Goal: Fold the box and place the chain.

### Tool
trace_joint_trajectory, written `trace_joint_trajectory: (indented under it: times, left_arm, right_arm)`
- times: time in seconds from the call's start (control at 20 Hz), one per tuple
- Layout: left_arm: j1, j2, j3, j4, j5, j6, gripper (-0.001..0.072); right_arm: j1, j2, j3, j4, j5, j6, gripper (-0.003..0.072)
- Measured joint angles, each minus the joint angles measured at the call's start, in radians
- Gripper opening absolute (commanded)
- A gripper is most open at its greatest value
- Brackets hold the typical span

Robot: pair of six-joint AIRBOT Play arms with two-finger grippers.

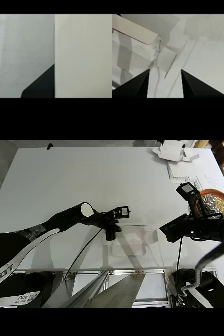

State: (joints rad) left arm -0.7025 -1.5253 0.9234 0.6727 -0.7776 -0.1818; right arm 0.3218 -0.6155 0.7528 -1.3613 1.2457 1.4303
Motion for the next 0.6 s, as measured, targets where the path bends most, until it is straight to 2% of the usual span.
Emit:
trace_joint_trajectory:
  times: [0.6]
  left_arm:
    - [-0.005, -0.021, -0.001, -0.056, 0.026, 0.141, 0.0]
  right_arm:
    - [0.0, 0.0, 0.0, -0.004, -0.006, -0.049, 0.0433]
